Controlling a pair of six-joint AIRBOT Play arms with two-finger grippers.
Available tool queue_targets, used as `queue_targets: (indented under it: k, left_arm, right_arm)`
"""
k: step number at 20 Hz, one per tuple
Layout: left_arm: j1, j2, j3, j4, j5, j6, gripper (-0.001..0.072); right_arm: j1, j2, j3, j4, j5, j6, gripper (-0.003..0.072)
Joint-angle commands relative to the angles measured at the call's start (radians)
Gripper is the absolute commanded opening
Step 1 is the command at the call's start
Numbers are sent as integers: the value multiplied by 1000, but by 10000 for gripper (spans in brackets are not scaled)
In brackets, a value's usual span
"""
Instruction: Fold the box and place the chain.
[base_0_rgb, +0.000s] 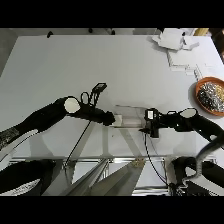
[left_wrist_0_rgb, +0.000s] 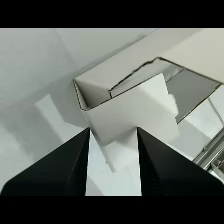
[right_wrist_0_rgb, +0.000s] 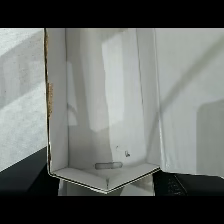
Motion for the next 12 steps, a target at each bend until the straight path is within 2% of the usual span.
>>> queue_targets:
  k: [1,5,12]
  left_arm:
    - [-29,-1,11,24,15,-22,341]
    - [-64,-14,30,115,31,-130,341]
    - [-137,-88,125,278,-34,-318,340]
  right_arm:
    - [0,0,0,0,0,0,401]
    - [0,0,0,0,0,0,401]
    - [0,0,0,0,0,0,401]
